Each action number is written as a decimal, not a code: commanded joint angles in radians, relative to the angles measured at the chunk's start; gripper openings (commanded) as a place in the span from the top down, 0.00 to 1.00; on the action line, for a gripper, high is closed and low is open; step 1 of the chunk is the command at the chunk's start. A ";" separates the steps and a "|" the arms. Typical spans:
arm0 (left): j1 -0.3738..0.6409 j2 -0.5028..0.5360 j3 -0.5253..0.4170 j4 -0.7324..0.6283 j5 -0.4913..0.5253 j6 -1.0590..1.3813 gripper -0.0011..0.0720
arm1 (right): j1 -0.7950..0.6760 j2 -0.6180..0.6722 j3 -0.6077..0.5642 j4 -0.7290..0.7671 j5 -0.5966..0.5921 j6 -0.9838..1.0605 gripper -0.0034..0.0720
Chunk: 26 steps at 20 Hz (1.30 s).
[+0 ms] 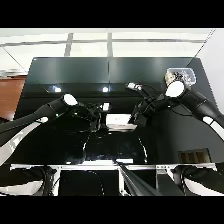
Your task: Fold the box and place the chain.
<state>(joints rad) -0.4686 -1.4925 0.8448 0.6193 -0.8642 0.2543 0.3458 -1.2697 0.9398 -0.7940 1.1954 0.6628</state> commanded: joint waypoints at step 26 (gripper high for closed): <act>0.008 0.019 0.001 -0.001 0.001 -0.002 0.35 | -0.338 0.084 -0.039 0.231 0.036 0.277 0.94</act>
<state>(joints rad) -0.4667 -1.4807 0.8448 0.6197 -0.8696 0.2512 0.1226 -1.2633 0.8783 -0.5205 1.1847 0.9390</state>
